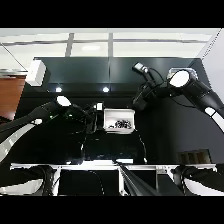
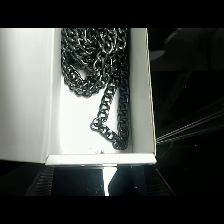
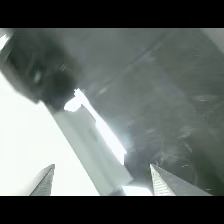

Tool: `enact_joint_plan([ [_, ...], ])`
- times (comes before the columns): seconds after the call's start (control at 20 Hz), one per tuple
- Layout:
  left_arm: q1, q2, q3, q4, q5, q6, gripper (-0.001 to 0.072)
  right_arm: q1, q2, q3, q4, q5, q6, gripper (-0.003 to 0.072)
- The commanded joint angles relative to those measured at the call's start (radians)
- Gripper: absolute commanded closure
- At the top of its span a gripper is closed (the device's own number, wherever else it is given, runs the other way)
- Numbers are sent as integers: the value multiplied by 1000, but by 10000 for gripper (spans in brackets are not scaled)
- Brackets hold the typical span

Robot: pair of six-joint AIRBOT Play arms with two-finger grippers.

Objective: Fold the box and place the chain.

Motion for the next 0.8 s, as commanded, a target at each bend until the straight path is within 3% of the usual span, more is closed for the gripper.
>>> enact_joint_plan([
  [0.0, 0, -1, 0, 0, 0, 0, 304, 35, 1, 1, -13, 123, -150, -34],
  [0.3, 0, -1, 0, 1, 0, 0, 304, 118, 0, -7, -10, 119, -171, -34],
  [0.75, 0, -1, 0, 1, 0, 1, 304, 127, 0, -73, -18, 88, -200, -34],
])
